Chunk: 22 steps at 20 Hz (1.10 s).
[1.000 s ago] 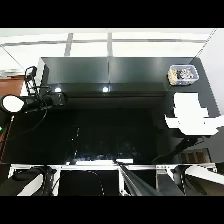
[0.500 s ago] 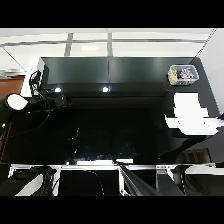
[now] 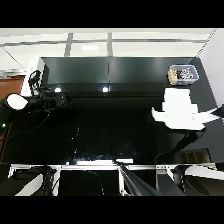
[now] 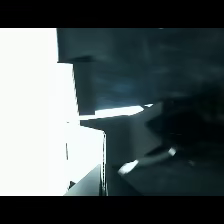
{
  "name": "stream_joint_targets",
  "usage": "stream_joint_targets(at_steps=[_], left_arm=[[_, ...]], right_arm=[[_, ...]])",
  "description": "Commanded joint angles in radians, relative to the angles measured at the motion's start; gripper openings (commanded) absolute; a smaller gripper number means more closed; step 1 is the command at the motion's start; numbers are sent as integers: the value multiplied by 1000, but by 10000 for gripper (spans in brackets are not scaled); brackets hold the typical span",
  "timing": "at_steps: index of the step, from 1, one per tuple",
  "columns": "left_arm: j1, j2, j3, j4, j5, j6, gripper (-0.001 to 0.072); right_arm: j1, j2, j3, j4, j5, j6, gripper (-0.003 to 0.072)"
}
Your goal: Fold the box and place the chain.
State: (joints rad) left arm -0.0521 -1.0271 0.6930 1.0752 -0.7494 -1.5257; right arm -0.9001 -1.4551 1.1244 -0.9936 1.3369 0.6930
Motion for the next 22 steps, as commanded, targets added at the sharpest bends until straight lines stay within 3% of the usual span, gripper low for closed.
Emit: stream_joint_targets(at_steps=[1, 6, 9, 11, 14, 18, 22], left_arm=[[0, 0, 1, -18, -23, 16, 715], [-31, -8, 1, -111, -42, 105, 715], [-108, -61, 9, -246, 9, 280, 715], [-125, -161, 83, -277, -42, 281, 715], [-119, -348, 235, -369, -235, 335, 715], [-120, -530, 328, -617, -389, 506, 715], [-146, -668, 394, -670, -558, 589, 715]], right_arm=[[86, 159, -174, 176, -25, -1, 14], [341, 410, -525, 491, -124, -156, 14], [513, 449, -691, 720, -204, -346, 14], [619, 449, -732, 720, -301, -350, 14], [714, 449, -747, 728, -393, -346, 14], [740, 449, -747, 732, -403, -345, 15], [740, 449, -746, 732, -402, -345, 15]])
